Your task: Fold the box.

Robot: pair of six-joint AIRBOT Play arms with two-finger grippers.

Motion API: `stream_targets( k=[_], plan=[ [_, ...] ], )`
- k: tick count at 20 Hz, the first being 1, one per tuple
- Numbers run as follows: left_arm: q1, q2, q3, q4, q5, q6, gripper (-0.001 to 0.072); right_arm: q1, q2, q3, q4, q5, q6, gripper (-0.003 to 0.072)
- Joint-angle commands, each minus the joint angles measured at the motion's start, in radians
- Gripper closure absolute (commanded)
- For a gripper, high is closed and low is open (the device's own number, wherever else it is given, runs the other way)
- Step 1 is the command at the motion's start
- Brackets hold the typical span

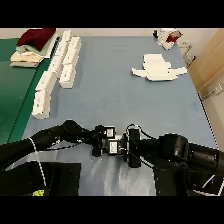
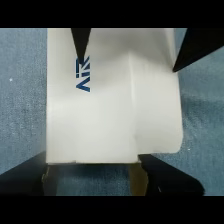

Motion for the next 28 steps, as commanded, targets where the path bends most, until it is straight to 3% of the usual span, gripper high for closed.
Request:
stream_targets(
  k=[1,2,5,6,7,10,11,15,23,28],
  plan=[
    [0.0,0.0,0.001,0.0,0.0,0.0,0.0254,0.001,-0.023,0.0,-0.029,0.028,-0.023,0.0133],
    [0.0,0.0,0.001,0.0,0.0,0.0,0.0254,0.001,-0.023,0.001,-0.055,0.04,-0.023,0.017],
    [0.0,0.0,0.001,0.0,0.0,0.0,0.0254,0.001,-0.023,0.001,-0.095,0.048,-0.023,0.0181],
    [0.0,0.0,0.001,0.0,0.0,0.0,0.0254,0.001,-0.023,0.001,-0.095,0.046,-0.023,0.0289],
    [0.0,0.0,0.001,0.0,0.0,0.0,0.0254,0.001,-0.021,0.001,-0.091,0.044,-0.023,0.0346],
    [0.0,0.0,0.001,0.0,0.0,0.0,0.0254,0.001,-0.019,0.001,-0.09,0.044,-0.023,0.0363],
    [0.0,0.0,0.001,0.0,0.0,0.0,0.0254,0.001,-0.016,0.001,-0.09,0.044,-0.023,0.0419],
    [0.0,0.0,0.001,0.0,0.0,0.0,0.0254,0.001,0.013,0.001,-0.089,0.044,-0.023,0.0383],
    [0.0,0.0,0.001,0.0,0.0,0.0,0.0254,-0.002,0.032,0.002,-0.202,0.074,-0.022,0.0384],
    [0.0,0.0,0.001,0.0,0.0,0.0,0.0254,-0.014,0.019,0.002,-0.192,0.077,-0.021,0.0406]
  ],
)
